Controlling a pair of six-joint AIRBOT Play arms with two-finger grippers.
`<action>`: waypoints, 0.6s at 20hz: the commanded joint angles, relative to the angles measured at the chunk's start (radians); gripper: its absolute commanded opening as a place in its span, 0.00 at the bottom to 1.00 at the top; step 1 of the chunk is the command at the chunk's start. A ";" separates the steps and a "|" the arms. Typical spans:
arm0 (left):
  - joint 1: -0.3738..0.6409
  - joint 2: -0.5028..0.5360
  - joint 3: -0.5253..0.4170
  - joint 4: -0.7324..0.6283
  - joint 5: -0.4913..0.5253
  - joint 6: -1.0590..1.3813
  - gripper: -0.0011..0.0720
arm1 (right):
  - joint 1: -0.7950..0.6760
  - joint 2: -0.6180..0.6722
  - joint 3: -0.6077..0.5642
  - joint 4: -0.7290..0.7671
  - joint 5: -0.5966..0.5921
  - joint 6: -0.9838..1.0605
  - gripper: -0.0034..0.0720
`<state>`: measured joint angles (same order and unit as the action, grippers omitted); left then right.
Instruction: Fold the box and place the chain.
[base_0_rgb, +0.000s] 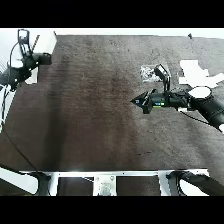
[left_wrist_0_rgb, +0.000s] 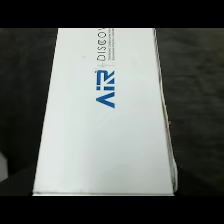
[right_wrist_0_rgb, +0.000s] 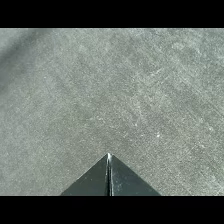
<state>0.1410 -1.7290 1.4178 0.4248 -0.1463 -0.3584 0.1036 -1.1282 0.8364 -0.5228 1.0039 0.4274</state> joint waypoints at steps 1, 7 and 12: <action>0.011 -0.024 -0.068 0.005 0.116 -0.019 0.04 | 0.001 -0.005 -0.005 0.013 -0.026 0.000 0.05; 0.011 -0.106 -0.070 0.004 0.095 -0.060 0.04 | 0.001 -0.014 -0.005 0.018 -0.029 -0.001 0.05; 0.011 -0.134 -0.071 0.005 0.105 -0.060 0.04 | 0.001 -0.028 -0.005 0.018 -0.047 -0.001 0.05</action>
<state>0.1532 -1.8469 1.3483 0.4282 -0.0448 -0.4156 0.1036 -1.1496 0.8318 -0.5060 0.9695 0.4271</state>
